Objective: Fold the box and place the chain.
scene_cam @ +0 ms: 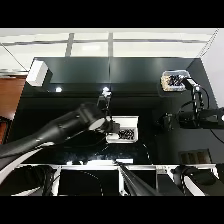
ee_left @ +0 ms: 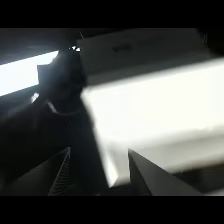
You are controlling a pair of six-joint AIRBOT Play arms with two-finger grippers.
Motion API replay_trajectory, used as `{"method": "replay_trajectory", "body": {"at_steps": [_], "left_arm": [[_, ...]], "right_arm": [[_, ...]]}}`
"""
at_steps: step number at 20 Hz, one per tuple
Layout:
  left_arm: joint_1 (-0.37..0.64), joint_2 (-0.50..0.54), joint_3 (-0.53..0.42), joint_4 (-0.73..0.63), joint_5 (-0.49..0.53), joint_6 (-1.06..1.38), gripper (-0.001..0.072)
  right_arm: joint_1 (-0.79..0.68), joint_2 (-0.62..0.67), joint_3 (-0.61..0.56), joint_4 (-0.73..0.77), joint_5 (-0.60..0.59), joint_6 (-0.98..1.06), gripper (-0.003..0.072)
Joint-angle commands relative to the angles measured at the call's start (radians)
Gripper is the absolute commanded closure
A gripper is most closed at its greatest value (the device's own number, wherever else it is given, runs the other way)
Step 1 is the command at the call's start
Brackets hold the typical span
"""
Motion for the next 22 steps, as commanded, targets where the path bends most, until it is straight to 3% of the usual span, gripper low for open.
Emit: {"method": "replay_trajectory", "body": {"at_steps": [1,3,6,7,9,12,13,15,16,17,22], "left_arm": [[0.048,0.158,-0.006,0.013,-0.136,0.342,0.0269],[0.135,0.266,-0.048,0.013,-0.143,0.428,0.027],[0.375,0.408,-0.18,-0.052,-0.052,0.476,0.0269],[0.463,0.436,-0.237,-0.15,0.008,0.538,0.027],[0.629,0.453,-0.37,-0.483,0.13,0.766,0.0269],[0.785,0.409,-0.552,-0.972,0.165,1.313,0.0269],[0.809,0.384,-0.588,-1.054,0.144,1.466,0.0269],[0.81,0.325,-0.603,-1.072,0.096,1.64,0.0243],[0.804,0.29,-0.603,-1.071,0.079,1.715,0.0048],[0.795,0.256,-0.603,-1.071,0.079,1.779,0.0001],[0.745,0.174,-0.601,-1.076,0.08,2.248,0.0002]], "right_arm": [[0.0,0.001,0.0,0.0,-0.006,0.0,0.0185],[0.0,0.001,0.0,0.0,-0.006,0.0,0.0185],[-0.001,0.001,0.0,0.0,-0.006,0.0,0.0185],[-0.001,0.001,0.0,0.0,-0.007,0.0,0.0185],[-0.001,0.001,0.0,0.0,-0.011,0.0,0.0185],[0.0,0.001,0.0,0.001,-0.008,0.009,0.0185],[0.0,0.001,0.0,0.0,-0.006,0.022,0.0185],[-0.001,0.001,0.0,0.0,0.004,0.034,0.0185],[0.0,0.001,0.0,0.0,0.01,0.037,0.0185],[0.0,0.001,0.0,0.0,0.011,0.045,0.0185],[0.0,0.001,0.0,0.0,0.017,0.074,0.0185]]}}
